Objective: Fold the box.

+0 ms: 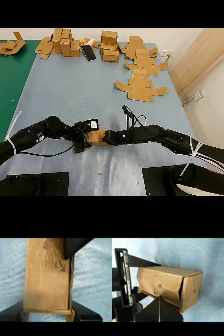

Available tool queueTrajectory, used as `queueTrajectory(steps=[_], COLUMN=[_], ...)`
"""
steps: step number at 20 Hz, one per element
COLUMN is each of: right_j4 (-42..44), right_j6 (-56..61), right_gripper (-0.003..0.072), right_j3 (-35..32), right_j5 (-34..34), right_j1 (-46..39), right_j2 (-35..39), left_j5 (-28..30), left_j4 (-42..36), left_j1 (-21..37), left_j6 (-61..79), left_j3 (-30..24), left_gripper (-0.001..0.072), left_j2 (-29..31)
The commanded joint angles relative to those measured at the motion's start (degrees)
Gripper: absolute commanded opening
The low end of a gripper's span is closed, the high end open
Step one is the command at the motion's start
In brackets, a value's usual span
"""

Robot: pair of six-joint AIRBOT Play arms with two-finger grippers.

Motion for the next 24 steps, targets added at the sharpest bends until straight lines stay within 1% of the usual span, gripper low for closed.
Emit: queueTrajectory(steps=[1, 3, 5, 6, 8, 9, 10, 15, 18, 24], right_j4=[0.0, -1.0, -7.5, -13.7, -27.7, -32.4, -34.1, -32.1, -31.5, -31.6], right_j6=[-0.7, -5.0, -4.1, 0.1, 12.2, 16.3, 17.9, 20.9, 23.8, 28.2], right_gripper=[0.0001, 0.0001, 0.0002, 0.0002, 0.0002, 0.0002, 0.0002, 0.0002, 0.0002, 0.0002], right_j3=[0.0, 0.3, 0.9, 0.9, 0.9, 0.9, 0.9, 0.9, 0.9, 0.9], right_j5=[0.0, -0.9, -4.0, -6.0, -11.1, -13.2, -14.0, -13.1, -12.9, -9.8], right_j1=[0.0, 0.0, -1.1, -2.5, -6.1, -7.8, -9.1, -10.4, -10.4, -10.5], right_j2=[-0.2, 1.9, 5.8, 8.1, 11.6, 12.9, 13.8, 14.7, 14.7, 14.7], left_j5=[0.0, 0.0, 0.0, 0.0, 0.0, 0.0, 0.0, 0.0, 3.2, 3.3], left_j4=[0.0, 0.0, 0.0, 0.0, 0.0, 0.0, 0.0, 0.0, -1.9, -3.9], left_j1=[0.0, 0.0, 0.0, 0.0, 0.0, 0.0, 0.0, 0.0, 0.0, 0.0], left_j6=[0.0, 0.0, 0.0, 0.0, 0.0, 0.0, 0.0, 0.0, 0.0, -1.8], left_j3=[0.0, 0.0, 0.0, 0.0, 0.0, 0.0, 0.0, 0.0, 0.0, 0.2], left_gripper=[0.0363, 0.0363, 0.0362, 0.0363, 0.0363, 0.0362, 0.0362, 0.0362, 0.0362, 0.0361], left_j2=[0.0, 0.0, 0.0, 0.0, 0.0, 0.0, 0.0, 0.0, 0.0, 0.0])
